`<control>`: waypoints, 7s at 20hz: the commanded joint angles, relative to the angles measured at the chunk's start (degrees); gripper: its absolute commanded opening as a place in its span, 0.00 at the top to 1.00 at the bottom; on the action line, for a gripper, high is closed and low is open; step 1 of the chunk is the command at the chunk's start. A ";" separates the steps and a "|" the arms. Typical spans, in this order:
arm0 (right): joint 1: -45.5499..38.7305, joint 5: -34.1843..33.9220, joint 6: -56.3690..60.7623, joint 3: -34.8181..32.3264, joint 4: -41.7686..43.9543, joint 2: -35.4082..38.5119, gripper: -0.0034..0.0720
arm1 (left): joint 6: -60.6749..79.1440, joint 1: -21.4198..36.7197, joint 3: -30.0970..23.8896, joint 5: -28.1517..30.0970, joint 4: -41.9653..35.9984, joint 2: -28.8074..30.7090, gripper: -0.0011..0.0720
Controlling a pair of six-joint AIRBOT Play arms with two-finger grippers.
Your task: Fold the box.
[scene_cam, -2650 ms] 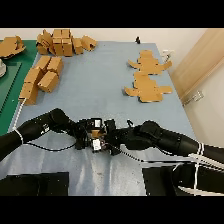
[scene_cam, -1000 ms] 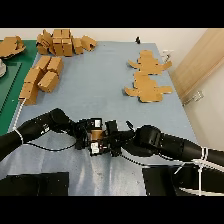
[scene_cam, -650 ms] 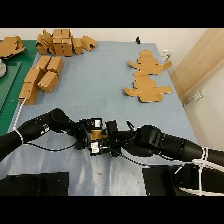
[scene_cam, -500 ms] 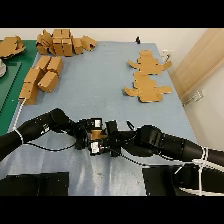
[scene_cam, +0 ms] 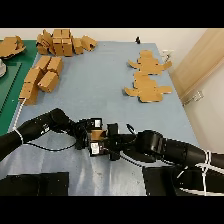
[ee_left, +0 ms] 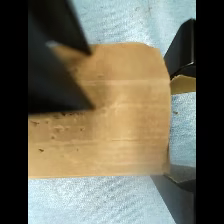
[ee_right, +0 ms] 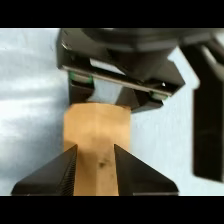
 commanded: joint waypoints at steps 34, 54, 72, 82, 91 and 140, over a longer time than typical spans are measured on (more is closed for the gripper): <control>-2.51 6.62 3.30 -2.82 1.07 3.08 0.33 | 0.00 0.07 0.02 0.02 0.00 0.02 0.26; -1.77 7.69 -3.43 -2.84 -0.70 -2.56 0.33 | 0.00 0.07 0.02 0.00 0.00 0.02 0.26; -0.90 9.99 -5.60 -2.82 -2.97 -1.95 0.35 | 0.00 0.07 0.02 0.00 0.00 0.02 0.26; -0.92 9.70 -5.60 -2.82 -6.45 -3.93 0.35 | 0.00 0.07 0.02 0.00 0.00 0.00 0.26; -0.92 9.07 -5.57 -2.84 -6.47 -5.44 0.46 | 0.00 0.07 0.02 0.00 0.00 0.02 0.26; 0.42 0.83 -5.70 0.04 -4.37 -3.72 0.59 | 0.00 0.07 0.02 0.00 0.00 0.02 0.26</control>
